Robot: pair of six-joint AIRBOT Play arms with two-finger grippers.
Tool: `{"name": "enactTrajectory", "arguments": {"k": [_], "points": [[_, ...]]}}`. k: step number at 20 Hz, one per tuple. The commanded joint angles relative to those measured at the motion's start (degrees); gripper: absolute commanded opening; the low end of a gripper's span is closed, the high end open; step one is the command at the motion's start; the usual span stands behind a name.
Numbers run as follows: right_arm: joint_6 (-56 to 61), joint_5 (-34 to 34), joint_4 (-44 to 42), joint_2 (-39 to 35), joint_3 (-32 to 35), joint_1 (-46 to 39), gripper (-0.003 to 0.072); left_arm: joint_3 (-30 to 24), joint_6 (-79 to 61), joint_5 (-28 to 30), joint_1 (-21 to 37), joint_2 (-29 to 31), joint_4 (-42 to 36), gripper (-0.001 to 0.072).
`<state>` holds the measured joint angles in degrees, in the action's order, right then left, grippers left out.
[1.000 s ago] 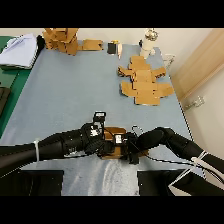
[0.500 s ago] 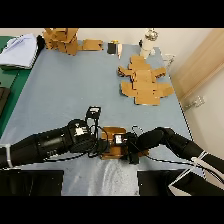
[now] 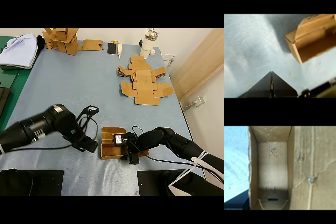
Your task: Fold the box.
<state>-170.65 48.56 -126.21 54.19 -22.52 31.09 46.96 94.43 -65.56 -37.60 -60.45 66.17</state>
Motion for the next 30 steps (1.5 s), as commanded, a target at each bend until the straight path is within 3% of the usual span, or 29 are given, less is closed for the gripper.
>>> {"name": "enactTrajectory", "arguments": {"k": [1,2,3,4,7,8,13,18,20,24,30], "points": [[0.0,0.0,0.0,0.0,0.0,0.1,0.0534,-4.9,-52.7,-0.5,18.4,0.2,-28.3,0.0015],[0.0,0.0,0.0,0.0,0.0,0.1,0.0534,-5.4,-61.0,-0.1,21.3,0.2,-31.4,0.0031],[0.0,0.0,0.0,0.0,0.0,0.1,0.0534,-5.5,-66.7,1.0,22.6,0.1,-32.2,0.0388],[0.0,0.0,0.0,0.0,0.0,0.1,0.0534,-5.5,-67.5,3.3,22.6,0.1,-32.0,0.0610],[0.0,0.0,0.0,0.0,0.0,0.1,0.0534,-5.5,-74.2,7.7,19.4,0.1,-30.2,0.0623],[0.0,0.0,0.0,0.0,0.0,0.1,0.0534,-5.5,-75.9,9.1,17.8,0.1,-29.3,0.0703],[0.0,0.0,0.0,0.0,0.0,0.1,0.0534,-5.6,-77.4,12.1,10.0,-0.7,-21.9,0.0703],[0.0,0.0,0.0,0.0,0.0,0.1,0.0534,-10.3,-85.2,17.4,7.6,-1.6,-21.2,0.0704],[0.0,0.0,0.0,0.0,0.0,0.1,0.0534,-13.8,-87.9,19.6,7.6,-1.6,-23.1,0.0704],[0.0,0.0,0.0,0.0,0.0,0.1,0.0534,-19.2,-98.8,24.9,6.8,-1.6,-34.8,0.0704],[0.0,0.0,0.0,0.0,0.0,0.1,0.0534,-19.9,-99.9,31.6,1.9,-4.0,-40.5,0.0704]]}}
